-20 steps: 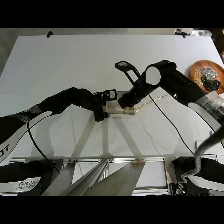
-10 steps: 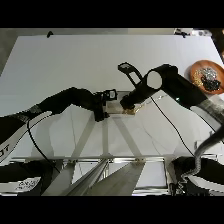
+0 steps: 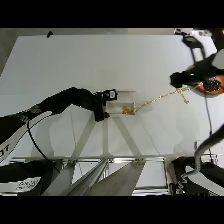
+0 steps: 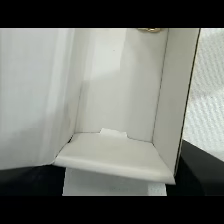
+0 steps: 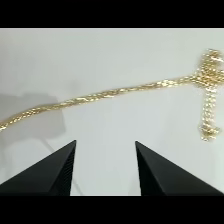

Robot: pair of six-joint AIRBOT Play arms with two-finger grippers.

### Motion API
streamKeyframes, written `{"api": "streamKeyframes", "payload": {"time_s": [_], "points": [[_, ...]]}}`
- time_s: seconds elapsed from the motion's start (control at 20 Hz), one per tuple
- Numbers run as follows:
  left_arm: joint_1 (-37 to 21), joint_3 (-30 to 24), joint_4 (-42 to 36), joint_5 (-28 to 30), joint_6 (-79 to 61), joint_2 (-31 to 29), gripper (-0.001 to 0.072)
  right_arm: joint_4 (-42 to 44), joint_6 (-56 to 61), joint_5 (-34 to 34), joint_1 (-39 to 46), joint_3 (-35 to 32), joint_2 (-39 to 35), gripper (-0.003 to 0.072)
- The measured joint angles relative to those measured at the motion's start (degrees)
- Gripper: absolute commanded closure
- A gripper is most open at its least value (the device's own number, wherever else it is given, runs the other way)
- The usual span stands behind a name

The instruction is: Fold the box and place the chain.

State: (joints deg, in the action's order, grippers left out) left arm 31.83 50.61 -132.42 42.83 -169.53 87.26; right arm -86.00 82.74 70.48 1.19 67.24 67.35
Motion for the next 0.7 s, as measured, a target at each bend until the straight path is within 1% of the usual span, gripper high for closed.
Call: {"api": "streamKeyframes", "payload": {"time_s": [0.15,0.25,0.45,0.6,0.7], "points": [[0.00,0.00,0.00,0.00,0.00,0.00,0.0554,-1.60,-1.62,-0.98,7.30,0.00,4.90,0.0234],[0.00,0.00,-0.02,0.00,0.02,0.00,0.0554,-3.08,-2.16,-2.25,9.60,0.00,8.83,0.0234],[0.00,0.00,0.00,0.00,0.02,0.00,0.0554,-7.32,-2.67,-5.92,11.45,0.00,14.95,0.0234],[0.00,0.00,-0.02,0.00,0.02,0.00,0.0554,-9.20,-2.84,-8.57,11.91,0.00,18.25,0.0253],[0.00,0.00,0.00,0.00,0.02,0.00,0.0554,-9.73,-2.86,-10.27,12.04,0.00,20.04,0.0253]]}}
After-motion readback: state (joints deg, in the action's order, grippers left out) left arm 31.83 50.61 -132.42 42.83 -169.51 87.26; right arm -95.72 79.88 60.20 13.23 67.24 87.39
